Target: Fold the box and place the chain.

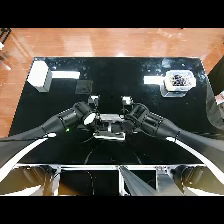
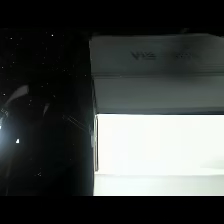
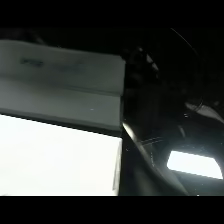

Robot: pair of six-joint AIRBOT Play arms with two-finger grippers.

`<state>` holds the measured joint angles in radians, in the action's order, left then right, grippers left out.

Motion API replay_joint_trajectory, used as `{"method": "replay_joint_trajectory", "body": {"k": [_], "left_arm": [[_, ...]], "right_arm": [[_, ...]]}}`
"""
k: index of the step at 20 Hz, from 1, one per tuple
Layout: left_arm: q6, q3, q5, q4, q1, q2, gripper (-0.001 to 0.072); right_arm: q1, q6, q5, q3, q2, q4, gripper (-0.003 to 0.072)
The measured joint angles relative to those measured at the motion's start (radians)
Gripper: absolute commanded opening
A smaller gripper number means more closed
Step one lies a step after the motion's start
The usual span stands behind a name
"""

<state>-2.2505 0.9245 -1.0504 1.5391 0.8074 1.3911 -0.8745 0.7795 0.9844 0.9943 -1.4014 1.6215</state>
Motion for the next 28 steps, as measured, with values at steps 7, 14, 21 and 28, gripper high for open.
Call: {"method": "replay_joint_trajectory", "body": {"k": [7,14,21,28], "left_arm": [[0.0,0.0,0.0,0.009,0.0,0.0,0.002],[0.0,0.0,-0.003,0.014,0.0,0.0,0.002],[0.0,0.0,-0.008,0.015,0.0,0.0,0.002],[0.0,0.0,-0.013,0.016,0.0,0.0,0.002]], "right_arm": [[0.002,0.033,0.096,0.032,0.067,-0.003,0.0605],[0.064,0.1,0.292,0.035,0.261,-0.129,0.0605],[0.322,0.205,0.403,0.035,0.395,-0.33,0.0608],[0.694,0.295,0.079,0.057,0.315,-0.332,0.0709]]}}
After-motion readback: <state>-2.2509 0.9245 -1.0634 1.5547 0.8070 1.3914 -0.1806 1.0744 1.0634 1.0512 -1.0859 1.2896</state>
